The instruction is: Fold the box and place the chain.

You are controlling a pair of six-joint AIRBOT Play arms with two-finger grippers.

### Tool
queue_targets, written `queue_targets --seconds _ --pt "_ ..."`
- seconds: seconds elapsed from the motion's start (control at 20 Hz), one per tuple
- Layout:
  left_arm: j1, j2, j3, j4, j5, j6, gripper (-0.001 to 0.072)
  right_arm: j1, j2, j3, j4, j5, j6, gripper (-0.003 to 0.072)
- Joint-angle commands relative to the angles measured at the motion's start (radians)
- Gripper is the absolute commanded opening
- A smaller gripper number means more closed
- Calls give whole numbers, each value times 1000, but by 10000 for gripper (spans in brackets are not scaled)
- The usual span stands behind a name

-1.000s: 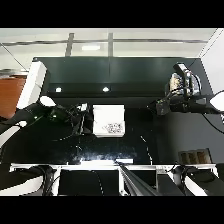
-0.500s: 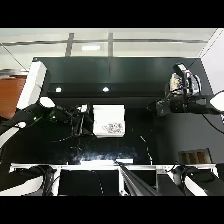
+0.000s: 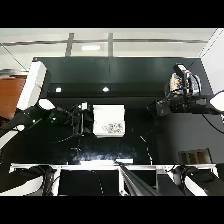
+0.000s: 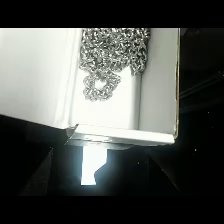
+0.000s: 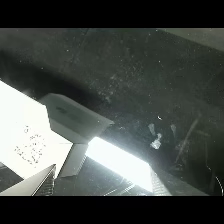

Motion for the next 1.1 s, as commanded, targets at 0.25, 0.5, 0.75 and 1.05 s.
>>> queue_targets --seconds 0.25,0.5,0.75,1.05 --pt "-10 2 -13 2 -16 12 702 0 0 0 0 5 3 699" --pt "-11 2 -13 -32 -8 13 702 0 0 0 0 7 3 699" --pt "-44 0 -12 -42 16 19 702 0 0 0 0 7 3 699" --pt "-47 -1 -12 -42 18 31 702 0 0 0 0 8 3 699"
